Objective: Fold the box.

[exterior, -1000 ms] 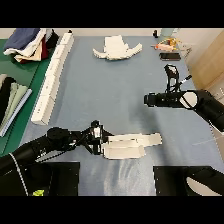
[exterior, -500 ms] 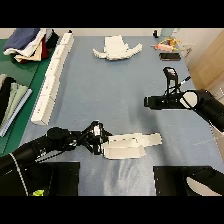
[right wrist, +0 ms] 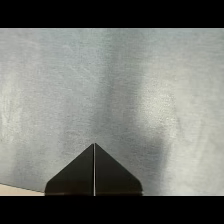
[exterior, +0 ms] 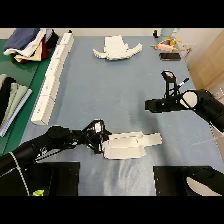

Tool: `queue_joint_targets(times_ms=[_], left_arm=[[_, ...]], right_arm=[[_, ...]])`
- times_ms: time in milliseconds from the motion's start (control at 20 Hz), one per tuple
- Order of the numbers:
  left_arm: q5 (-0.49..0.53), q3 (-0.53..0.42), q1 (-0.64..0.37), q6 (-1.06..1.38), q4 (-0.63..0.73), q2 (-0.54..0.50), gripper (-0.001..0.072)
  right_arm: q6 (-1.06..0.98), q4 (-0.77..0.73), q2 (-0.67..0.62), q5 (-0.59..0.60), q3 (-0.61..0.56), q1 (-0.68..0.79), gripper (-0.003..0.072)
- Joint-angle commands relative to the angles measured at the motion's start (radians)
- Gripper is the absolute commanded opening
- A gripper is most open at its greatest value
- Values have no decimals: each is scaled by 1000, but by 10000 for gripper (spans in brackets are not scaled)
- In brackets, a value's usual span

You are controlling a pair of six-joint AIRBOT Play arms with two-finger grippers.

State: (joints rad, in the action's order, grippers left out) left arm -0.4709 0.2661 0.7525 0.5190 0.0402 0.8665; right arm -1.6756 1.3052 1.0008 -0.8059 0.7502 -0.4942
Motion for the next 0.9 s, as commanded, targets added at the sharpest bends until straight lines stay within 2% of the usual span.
queue_joint_targets(times_ms=[0,400,600,700,850], left_arm=[[8,11,0,-50,-45,0,16],[-6,34,-2,-84,-49,10,15],[-100,46,-63,-92,-80,53,15],[-153,59,-86,-88,-138,70,15],[-176,87,-104,-90,-174,71,16]], right_arm=[[0,-1,0,-8,0,0,6],[0,-4,0,-9,0,0,6],[0,-4,0,-9,0,0,6],[0,-4,0,-9,0,0,6],[0,-4,0,-9,0,0,5]])
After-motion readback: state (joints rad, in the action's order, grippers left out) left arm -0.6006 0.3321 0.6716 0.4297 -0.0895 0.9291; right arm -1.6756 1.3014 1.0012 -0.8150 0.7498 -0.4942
